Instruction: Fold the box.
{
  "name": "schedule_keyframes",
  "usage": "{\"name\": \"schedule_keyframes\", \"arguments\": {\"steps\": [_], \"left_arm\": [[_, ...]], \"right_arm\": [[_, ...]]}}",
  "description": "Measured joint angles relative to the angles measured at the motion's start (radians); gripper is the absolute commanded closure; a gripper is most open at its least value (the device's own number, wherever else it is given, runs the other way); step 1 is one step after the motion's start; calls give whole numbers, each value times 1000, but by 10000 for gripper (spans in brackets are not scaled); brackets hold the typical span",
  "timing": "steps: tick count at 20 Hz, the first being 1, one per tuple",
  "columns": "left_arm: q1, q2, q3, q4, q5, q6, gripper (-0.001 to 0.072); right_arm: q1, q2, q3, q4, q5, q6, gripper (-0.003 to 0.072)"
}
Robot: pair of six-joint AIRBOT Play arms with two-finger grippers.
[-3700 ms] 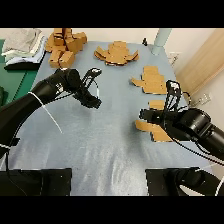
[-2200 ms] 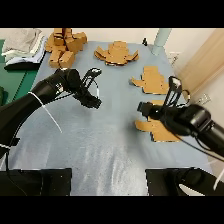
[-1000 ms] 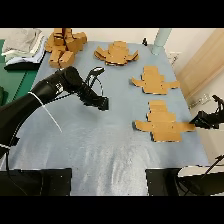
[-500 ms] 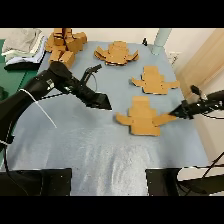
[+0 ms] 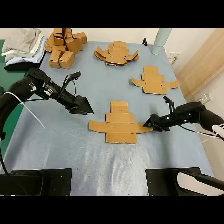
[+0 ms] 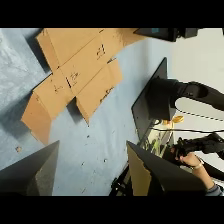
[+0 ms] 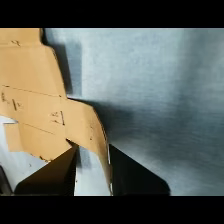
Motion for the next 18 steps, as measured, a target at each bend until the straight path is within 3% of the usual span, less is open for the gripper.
{"name": "schedule_keyframes", "arguments": {"steps": [4,7,8,9,10,11,12,18], "left_arm": [[18,0,-10,-5,-14,6,79],[24,0,-13,-16,-17,7,79],[24,0,-14,-27,-17,8,79],[24,0,-14,-47,-19,8,79],[24,0,-14,-71,-19,9,79],[24,0,-13,-93,-19,9,79],[25,0,-13,-121,-18,13,80],[19,0,-14,-178,16,134,81]], "right_arm": [[33,-24,-3,6,29,-35,425],[42,-82,40,28,-24,-100,425],[42,-106,56,36,-50,-125,451],[45,-128,70,42,-70,-145,537],[52,-151,84,50,-91,-164,550],[62,-172,97,55,-112,-183,668],[76,-193,110,58,-127,-198,685],[194,-172,120,135,-154,-300,685]]}}
